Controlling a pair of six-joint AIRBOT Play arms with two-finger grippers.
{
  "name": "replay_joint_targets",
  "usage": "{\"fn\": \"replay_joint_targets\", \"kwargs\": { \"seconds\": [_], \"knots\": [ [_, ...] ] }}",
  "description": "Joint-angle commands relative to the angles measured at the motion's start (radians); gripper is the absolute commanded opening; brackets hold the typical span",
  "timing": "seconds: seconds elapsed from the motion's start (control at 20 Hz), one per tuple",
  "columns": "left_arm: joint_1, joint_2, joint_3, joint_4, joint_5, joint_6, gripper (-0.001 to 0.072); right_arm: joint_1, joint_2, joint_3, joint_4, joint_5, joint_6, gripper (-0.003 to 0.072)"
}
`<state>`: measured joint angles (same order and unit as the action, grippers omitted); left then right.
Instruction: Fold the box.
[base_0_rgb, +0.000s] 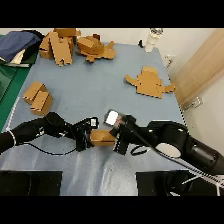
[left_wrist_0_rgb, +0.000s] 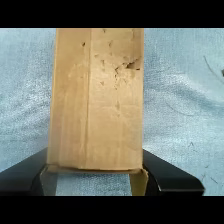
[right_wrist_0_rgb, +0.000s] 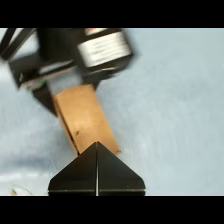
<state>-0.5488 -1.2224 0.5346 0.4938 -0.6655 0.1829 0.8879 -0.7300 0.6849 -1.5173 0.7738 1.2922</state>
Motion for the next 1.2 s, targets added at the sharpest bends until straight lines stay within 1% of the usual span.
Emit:
{"fn": "replay_joint_targets", "kwargs": {
  "seconds": [0.0, 0.1, 0.15, 0.2, 0.3, 0.35, 0.4, 0.45, 0.5, 0.55, 0.7, 0.85, 1.15],
  "knots": [
    [0.000, 0.001, 0.000, 0.000, 0.001, 0.000, 0.0232, -0.050, 0.103, -0.005, -0.061, -0.004, 0.627, 0.0003],
    [0.000, 0.001, 0.000, 0.000, 0.002, 0.000, 0.0232, -0.071, 0.120, -0.041, -0.055, -0.031, 0.857, 0.0001],
    [0.000, 0.001, 0.000, 0.000, 0.002, 0.000, 0.0232, -0.072, 0.121, -0.069, -0.026, -0.068, 0.954, 0.0000],
    [0.000, 0.001, 0.000, 0.000, 0.000, 0.000, 0.0232, -0.071, 0.120, -0.105, 0.016, -0.132, 1.016, -0.0001],
    [0.000, 0.000, 0.000, 0.000, 0.002, 0.000, 0.0232, -0.071, 0.114, -0.213, 0.200, -0.354, 1.061, -0.0003],
    [0.000, 0.000, 0.000, 0.000, 0.004, 0.000, 0.0232, -0.070, 0.105, -0.278, 0.346, -0.475, 1.060, -0.0002],
    [0.000, 0.001, 0.000, 0.000, 0.004, 0.000, 0.0232, -0.064, 0.095, -0.338, 0.482, -0.564, 1.046, -0.0003],
    [0.000, 0.001, 0.000, 0.000, 0.003, 0.000, 0.0232, -0.044, 0.086, -0.394, 0.602, -0.628, 1.025, -0.0002],
    [0.000, 0.001, 0.000, 0.000, 0.002, 0.000, 0.0232, -0.022, 0.081, -0.433, 0.669, -0.661, 1.023, -0.0002],
    [0.000, 0.001, 0.000, 0.000, 0.003, 0.000, 0.0232, 0.002, 0.080, -0.456, 0.685, -0.677, 1.022, -0.0001],
    [0.000, 0.001, 0.000, 0.000, 0.003, 0.000, 0.0232, 0.024, 0.080, -0.461, 0.658, -0.724, 1.019, 0.0000],
    [0.000, 0.001, 0.000, 0.000, 0.002, 0.000, 0.0232, 0.025, 0.072, -0.461, 0.634, -0.729, 1.019, 0.0001],
    [0.000, 0.000, 0.000, 0.000, 0.002, 0.000, 0.0232, 0.029, -0.032, -0.461, 0.631, -0.726, 1.019, 0.0002]
  ]
}}
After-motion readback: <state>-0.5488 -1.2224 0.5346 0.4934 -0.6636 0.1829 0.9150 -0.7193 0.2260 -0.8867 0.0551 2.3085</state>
